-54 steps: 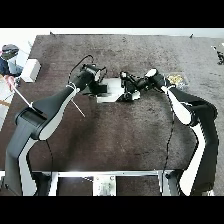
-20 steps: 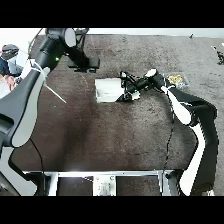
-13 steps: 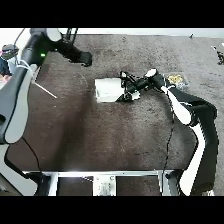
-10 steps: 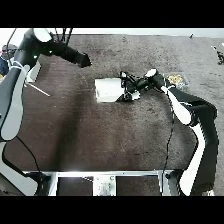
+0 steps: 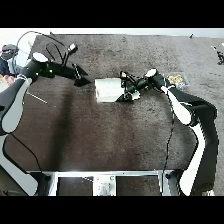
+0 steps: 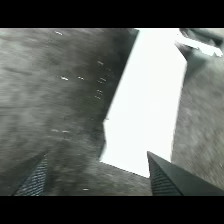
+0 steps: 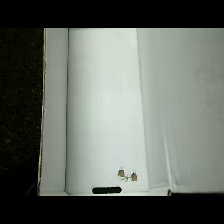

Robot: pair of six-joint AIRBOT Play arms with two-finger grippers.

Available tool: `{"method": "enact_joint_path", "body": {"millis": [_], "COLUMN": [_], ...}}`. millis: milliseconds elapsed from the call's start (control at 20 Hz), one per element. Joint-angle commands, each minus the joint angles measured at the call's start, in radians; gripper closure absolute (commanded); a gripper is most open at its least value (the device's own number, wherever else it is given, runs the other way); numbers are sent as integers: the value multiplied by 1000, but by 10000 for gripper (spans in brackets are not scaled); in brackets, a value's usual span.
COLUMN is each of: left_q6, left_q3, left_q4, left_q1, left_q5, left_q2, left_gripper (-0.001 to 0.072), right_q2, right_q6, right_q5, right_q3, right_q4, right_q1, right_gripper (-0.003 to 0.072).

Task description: Fold the box and place the chain.

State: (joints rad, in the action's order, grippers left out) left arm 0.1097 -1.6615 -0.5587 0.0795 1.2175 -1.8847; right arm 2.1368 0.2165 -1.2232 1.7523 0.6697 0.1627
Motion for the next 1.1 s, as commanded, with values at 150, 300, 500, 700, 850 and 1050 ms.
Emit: {"method": "enact_joint_path", "body": {"millis": [150, 300, 500, 700, 850, 1050], "left_q6": [-315, -419, -495, -554, -554, -557], "left_q3": [36, 36, 36, 36, 36, 36], "left_q4": [43, 45, 81, 81, 87, 141], "left_q1": [2, 2, 2, 31, 48, 50], "left_q5": [84, 80, 87, 63, 40, 71], "left_q2": [-117, -155, -181, -181, -187, -215], "left_gripper": [-11, -11, -11, -11, -11, -11], "right_q2": [0, 0, 0, 0, 0, 0], "right_q6": [0, 0, 0, 0, 0, 0], "right_q5": [0, 0, 0, 0, 0, 0], "right_q3": [0, 0, 0, 0, 0, 0], "right_q4": [0, 0, 0, 0, 0, 0], "right_q1": [0, 0, 0, 0, 0, 0], "right_gripper": [273, 273, 273, 273, 274, 273]}}
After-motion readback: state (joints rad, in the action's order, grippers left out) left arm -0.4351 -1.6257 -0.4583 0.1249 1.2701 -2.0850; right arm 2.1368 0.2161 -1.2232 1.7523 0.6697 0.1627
